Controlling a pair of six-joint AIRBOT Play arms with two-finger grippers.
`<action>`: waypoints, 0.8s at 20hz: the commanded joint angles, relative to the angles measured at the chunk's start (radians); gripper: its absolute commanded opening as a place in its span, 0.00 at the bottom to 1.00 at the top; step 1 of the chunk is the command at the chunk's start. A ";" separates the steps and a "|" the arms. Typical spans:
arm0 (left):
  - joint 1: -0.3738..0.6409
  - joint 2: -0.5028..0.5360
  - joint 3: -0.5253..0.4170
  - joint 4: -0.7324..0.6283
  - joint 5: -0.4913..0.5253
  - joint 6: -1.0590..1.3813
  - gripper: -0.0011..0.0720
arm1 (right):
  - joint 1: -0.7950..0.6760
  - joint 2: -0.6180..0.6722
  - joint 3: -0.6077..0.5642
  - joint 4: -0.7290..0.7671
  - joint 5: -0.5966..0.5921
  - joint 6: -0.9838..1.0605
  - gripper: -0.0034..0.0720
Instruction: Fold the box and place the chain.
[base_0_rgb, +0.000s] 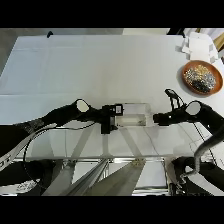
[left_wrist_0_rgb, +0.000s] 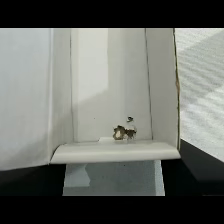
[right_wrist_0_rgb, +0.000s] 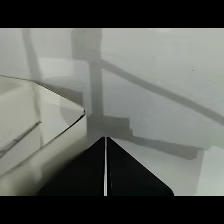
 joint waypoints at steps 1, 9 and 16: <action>0.000 0.001 0.000 0.000 0.000 0.000 0.39 | 0.000 0.024 -0.001 0.124 0.003 -0.091 0.19; 0.000 0.001 0.000 0.000 0.000 0.000 0.39 | 0.000 0.133 -0.001 0.203 0.052 -0.130 0.36; 0.000 0.001 0.000 0.000 0.000 0.000 0.39 | 0.025 0.133 -0.001 0.234 0.090 -0.151 0.44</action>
